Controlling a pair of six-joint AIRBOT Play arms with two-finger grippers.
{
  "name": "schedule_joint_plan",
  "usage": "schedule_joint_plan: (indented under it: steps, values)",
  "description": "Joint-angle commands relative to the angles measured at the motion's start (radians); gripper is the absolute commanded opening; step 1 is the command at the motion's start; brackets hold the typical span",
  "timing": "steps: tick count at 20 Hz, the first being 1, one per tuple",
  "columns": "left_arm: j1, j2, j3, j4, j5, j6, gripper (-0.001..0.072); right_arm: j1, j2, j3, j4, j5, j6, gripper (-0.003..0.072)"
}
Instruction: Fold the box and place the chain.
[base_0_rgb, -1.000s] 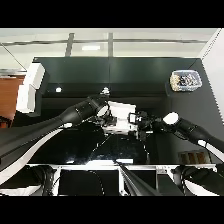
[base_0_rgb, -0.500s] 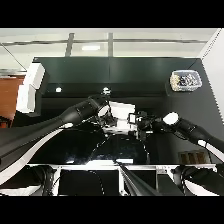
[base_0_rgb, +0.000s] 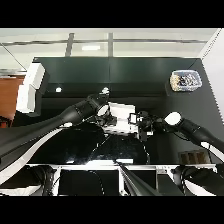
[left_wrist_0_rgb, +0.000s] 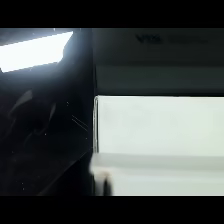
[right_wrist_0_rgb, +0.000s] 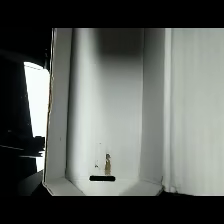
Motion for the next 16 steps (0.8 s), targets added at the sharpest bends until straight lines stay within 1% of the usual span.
schedule_joint_plan:
  steps: [1, 3, 6, 10, 16]
  values:
    - [0.005, 0.0, 0.001, 0.001, -0.023, -0.019, 0.0025, 0.0, 0.068, 0.003, -0.102, 0.057, 0.096, 0.072]
    - [0.007, 0.0, 0.001, -0.002, -0.023, -0.046, 0.0025, 0.0, 0.087, 0.003, -0.135, 0.09, 0.097, 0.072]
    - [0.007, 0.0, 0.001, -0.002, -0.019, -0.06, 0.0025, 0.0, 0.088, 0.003, -0.2, 0.055, 0.096, 0.072]
    - [0.006, 0.0, 0.001, -0.012, -0.01, -0.068, 0.0026, 0.0, 0.08, 0.003, -0.194, -0.006, 0.093, 0.072]
    - [0.006, 0.0, 0.001, -0.022, -0.021, -0.067, 0.0026, 0.0, 0.045, 0.003, -0.151, -0.03, 0.058, 0.072]
